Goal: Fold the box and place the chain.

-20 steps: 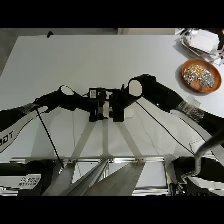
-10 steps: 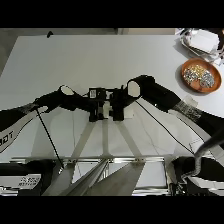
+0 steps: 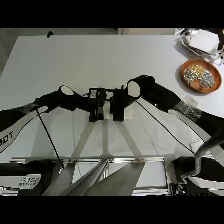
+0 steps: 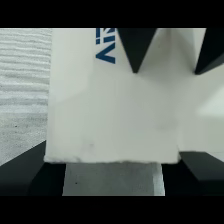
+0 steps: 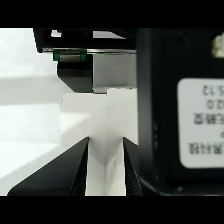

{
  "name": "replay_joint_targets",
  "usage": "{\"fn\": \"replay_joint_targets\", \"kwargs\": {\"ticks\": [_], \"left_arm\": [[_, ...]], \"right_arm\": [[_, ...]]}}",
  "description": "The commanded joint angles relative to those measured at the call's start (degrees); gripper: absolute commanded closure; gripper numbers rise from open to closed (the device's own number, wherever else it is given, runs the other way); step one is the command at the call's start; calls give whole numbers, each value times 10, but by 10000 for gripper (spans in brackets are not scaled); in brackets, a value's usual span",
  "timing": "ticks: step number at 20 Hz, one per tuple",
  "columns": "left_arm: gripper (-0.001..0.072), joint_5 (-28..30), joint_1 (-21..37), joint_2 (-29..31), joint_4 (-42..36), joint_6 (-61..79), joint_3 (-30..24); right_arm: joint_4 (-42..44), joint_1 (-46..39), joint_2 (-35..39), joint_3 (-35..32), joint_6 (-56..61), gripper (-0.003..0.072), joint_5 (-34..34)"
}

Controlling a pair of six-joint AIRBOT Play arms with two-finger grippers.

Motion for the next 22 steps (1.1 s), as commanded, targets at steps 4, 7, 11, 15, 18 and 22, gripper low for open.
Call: {"fn": "replay_joint_targets", "kwargs": {"ticks": [4,7,11,15,18,22], "left_arm": [[528,0,0,0,0,0,0],[528,0,0,0,0,0,0],[528,0,0,0,0,0,0],[528,0,0,0,0,0,0],[528,0,0,0,0,0,0],[528,0,0,0,0,0,0]], "right_arm": [[-2,0,0,0,0,469,7],[-2,-6,0,0,0,469,7],[-2,-14,6,0,0,464,17],[2,-33,6,1,0,333,83],[-15,-49,6,0,7,213,155],[-54,-55,6,0,26,118,135]]}}
